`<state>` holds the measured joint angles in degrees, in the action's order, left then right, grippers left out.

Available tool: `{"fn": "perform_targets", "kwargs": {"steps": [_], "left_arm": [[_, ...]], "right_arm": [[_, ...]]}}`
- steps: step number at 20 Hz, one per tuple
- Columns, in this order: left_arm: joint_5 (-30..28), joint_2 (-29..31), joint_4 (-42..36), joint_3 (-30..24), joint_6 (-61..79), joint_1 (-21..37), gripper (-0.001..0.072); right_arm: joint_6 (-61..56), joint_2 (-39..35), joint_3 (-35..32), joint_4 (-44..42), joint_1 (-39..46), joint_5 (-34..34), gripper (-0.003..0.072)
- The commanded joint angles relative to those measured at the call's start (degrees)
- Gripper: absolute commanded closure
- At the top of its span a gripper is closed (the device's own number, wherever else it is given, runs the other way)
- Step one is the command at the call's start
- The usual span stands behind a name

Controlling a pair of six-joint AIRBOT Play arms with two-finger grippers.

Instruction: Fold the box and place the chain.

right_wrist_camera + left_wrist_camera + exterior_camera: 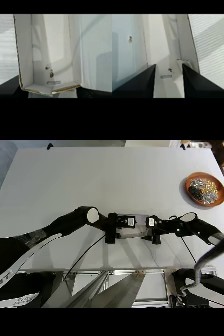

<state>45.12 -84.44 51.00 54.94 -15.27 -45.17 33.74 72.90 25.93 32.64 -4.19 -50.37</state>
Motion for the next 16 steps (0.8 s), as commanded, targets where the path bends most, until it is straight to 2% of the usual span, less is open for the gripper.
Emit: {"fn": "perform_targets", "kwargs": {"steps": [1,4,6,9,11,16], "left_arm": [[2.54,3.87,0.57,0.02,-6.58,0.96,0.0445],[11.74,9.75,3.78,0.02,-14.1,2.84,0.0703],[17.18,13.16,6.03,0.02,-25.51,4.63,0.0702],[20.52,16.22,8.87,0.0,-46.21,7.98,0.0703],[19.08,16.41,9.99,-0.52,-56.02,10.32,0.0703],[5.4,15.21,9.68,-7.74,-70.1,13.81,0.0702]], "right_arm": [[-0.26,-0.04,-0.02,-0.09,-0.02,0.07,0.029],[-0.26,-0.04,-0.02,-0.09,-0.02,0.07,0.029],[-0.26,-0.04,-0.02,-0.09,-0.02,0.07,0.029],[-0.26,-0.04,-0.02,-0.09,-0.02,0.07,0.029],[-0.26,-0.04,-0.02,-0.09,-0.02,0.07,0.029],[-0.26,-0.04,-0.02,-0.09,-0.02,0.07,0.029]]}}
